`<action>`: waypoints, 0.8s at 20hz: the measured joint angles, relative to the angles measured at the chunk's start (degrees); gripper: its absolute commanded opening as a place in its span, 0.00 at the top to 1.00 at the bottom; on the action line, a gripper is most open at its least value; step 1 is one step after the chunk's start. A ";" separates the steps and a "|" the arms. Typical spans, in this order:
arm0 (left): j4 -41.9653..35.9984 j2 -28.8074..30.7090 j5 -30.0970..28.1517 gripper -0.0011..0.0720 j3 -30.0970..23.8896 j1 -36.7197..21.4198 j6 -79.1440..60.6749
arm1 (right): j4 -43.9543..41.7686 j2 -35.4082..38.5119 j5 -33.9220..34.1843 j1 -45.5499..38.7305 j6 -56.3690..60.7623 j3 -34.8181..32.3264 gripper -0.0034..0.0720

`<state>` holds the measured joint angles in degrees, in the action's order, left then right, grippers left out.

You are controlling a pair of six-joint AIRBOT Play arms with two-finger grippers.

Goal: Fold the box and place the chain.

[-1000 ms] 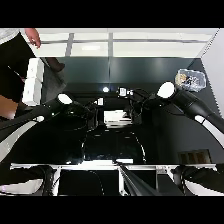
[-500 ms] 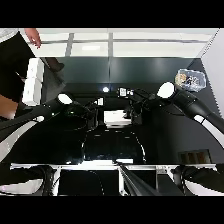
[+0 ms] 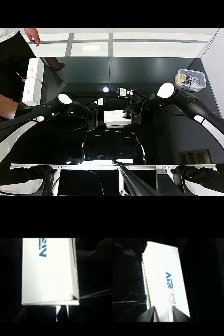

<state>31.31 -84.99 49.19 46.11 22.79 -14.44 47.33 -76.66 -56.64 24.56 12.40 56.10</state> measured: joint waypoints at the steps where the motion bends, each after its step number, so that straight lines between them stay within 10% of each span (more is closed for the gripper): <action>1: 0.00 0.00 0.02 0.45 0.00 0.00 0.07 | 0.11 -0.04 0.50 0.00 0.04 -0.02 0.64; 16: 0.04 0.00 0.24 0.45 0.00 0.00 -0.17 | -0.09 -0.07 -1.60 -0.02 1.22 -0.02 0.60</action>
<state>31.35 -84.99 49.43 46.11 22.79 -14.61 47.24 -76.73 -58.24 24.53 13.63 56.07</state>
